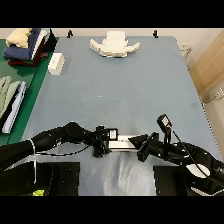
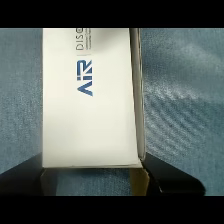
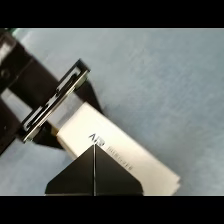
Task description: Fold the box.
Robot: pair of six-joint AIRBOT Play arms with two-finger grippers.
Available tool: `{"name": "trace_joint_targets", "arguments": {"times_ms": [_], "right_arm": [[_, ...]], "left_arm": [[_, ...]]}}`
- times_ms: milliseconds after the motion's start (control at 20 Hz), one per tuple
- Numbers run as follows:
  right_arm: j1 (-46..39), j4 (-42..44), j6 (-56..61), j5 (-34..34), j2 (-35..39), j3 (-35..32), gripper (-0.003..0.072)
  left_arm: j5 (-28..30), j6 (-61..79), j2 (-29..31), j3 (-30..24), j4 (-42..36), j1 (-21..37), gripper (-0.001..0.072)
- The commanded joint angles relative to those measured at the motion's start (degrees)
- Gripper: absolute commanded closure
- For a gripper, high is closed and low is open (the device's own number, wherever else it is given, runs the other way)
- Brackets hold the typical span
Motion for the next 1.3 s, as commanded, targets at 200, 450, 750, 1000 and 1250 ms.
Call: {"name": "trace_joint_targets", "arguments": {"times_ms": [200,450,750,1000,1250], "right_arm": [[-20.8,-21.9,13.5,28.7,-12.5,17.0,0.0682],[-29.7,-23.5,23.6,34.2,-25.0,28.6,0.0682],[-29.8,-23.7,31.9,29.1,-30.0,30.1,0.0682],[-29.8,-23.6,31.9,29.1,-31.0,30.1,0.0682],[-29.8,-23.6,31.9,29.0,-31.0,30.1,0.0682]], "left_arm": [[0.1,0.0,0.0,0.0,0.0,0.0,0.0327],[1.6,-1.7,0.3,0.3,-0.2,0.2,0.0327],[5.0,-16.0,7.1,2.3,0.6,7.8,0.0327],[9.2,-36.1,7.9,5.2,18.5,36.3,0.0327],[6.5,-36.3,-6.0,17.7,18.6,60.8,0.0327]]}}
